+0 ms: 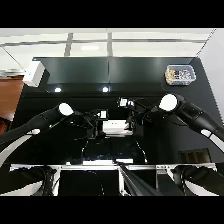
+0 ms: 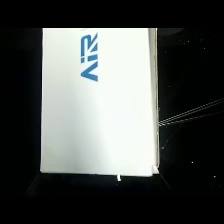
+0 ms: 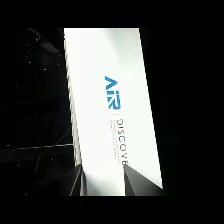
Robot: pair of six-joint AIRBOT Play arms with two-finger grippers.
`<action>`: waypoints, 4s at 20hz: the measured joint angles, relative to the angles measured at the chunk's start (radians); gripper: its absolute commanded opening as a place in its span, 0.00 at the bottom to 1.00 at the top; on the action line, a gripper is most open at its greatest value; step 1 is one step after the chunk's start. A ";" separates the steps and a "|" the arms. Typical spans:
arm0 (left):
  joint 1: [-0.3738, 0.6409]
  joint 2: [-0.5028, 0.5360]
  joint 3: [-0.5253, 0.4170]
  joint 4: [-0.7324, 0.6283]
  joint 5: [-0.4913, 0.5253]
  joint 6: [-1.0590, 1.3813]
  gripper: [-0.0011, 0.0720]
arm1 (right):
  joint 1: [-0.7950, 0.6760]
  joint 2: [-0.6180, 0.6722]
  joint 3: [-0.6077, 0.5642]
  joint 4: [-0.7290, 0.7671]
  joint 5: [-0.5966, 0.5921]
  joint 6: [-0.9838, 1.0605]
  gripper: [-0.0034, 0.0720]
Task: Fold the box and place the chain.
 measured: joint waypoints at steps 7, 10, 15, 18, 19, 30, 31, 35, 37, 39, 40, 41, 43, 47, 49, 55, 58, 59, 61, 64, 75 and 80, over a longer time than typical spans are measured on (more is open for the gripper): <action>0.000 0.000 0.000 0.000 0.000 0.002 0.58 | 0.000 -0.010 -0.034 0.008 -0.008 0.010 0.47; 0.000 0.000 0.000 0.000 0.000 0.001 0.58 | 0.000 -0.002 -0.026 -0.006 0.011 0.022 0.44; 0.000 0.000 0.000 0.000 -0.001 0.000 0.58 | -0.048 0.061 0.008 0.019 0.064 0.143 0.07; 0.000 0.000 0.000 0.000 -0.001 -0.001 0.58 | -0.109 0.076 -0.027 0.106 0.109 0.246 0.07; 0.000 0.000 0.000 0.000 -0.001 -0.001 0.58 | -0.127 0.077 -0.051 0.160 0.111 0.269 0.07; 0.000 0.000 0.000 0.000 0.000 0.000 0.58 | -0.174 -0.123 -0.225 0.620 -0.022 0.362 0.07; 0.000 0.000 0.000 0.000 0.000 0.000 0.58 | -0.174 -0.136 -0.226 0.612 -0.025 0.370 0.07; 0.000 0.000 0.000 0.000 0.000 0.001 0.58 | -0.175 -0.161 -0.229 0.575 -0.030 0.393 0.07; 0.000 0.000 0.000 0.000 0.000 0.001 0.58 | -0.175 -0.164 -0.226 0.561 -0.031 0.396 0.07; 0.000 0.000 0.001 0.000 0.000 0.001 0.58 | -0.177 -0.154 -0.213 0.537 -0.027 0.394 0.07; 0.000 0.000 0.001 0.000 -0.001 0.001 0.58 | -0.183 -0.141 -0.202 0.518 -0.012 0.390 0.07; 0.000 0.000 0.003 0.000 -0.002 -0.001 0.58 | -0.193 -0.122 -0.191 0.498 0.007 0.387 0.07; 0.000 0.000 0.012 0.001 -0.001 -0.018 0.59 | -0.229 -0.069 -0.159 0.489 0.055 0.382 0.07; 0.000 0.000 0.047 -0.002 0.015 -0.056 1.00 | -0.362 0.071 -0.118 0.508 0.135 0.377 0.07; 0.002 0.008 0.069 0.008 0.015 -0.064 1.00 | -0.447 0.134 -0.111 0.496 0.170 0.381 0.07; -0.027 0.053 0.174 0.009 -0.034 -0.082 1.00 | -0.646 0.219 -0.105 0.431 0.280 0.415 0.07; -0.066 0.005 0.256 -0.003 -0.060 -0.147 1.00 | -0.674 0.228 -0.104 0.413 0.288 0.422 0.07; -0.077 -0.025 0.287 -0.004 -0.064 -0.179 1.00 | -0.678 0.230 -0.104 0.405 0.288 0.425 0.07; -0.093 -0.092 0.347 -0.008 -0.084 -0.254 1.00 | -0.684 0.231 -0.104 0.385 0.286 0.426 0.07; -0.104 -0.185 0.417 -0.016 -0.122 -0.343 1.00 | -0.688 0.233 -0.104 0.365 0.279 0.428 0.07; -0.112 -0.285 0.470 -0.036 -0.225 -0.407 1.00 | -0.690 0.233 -0.104 0.335 0.273 0.428 0.07; -0.113 -0.288 0.482 -0.029 -0.257 -0.327 1.00 | -0.690 0.233 -0.104 0.321 0.273 0.428 0.07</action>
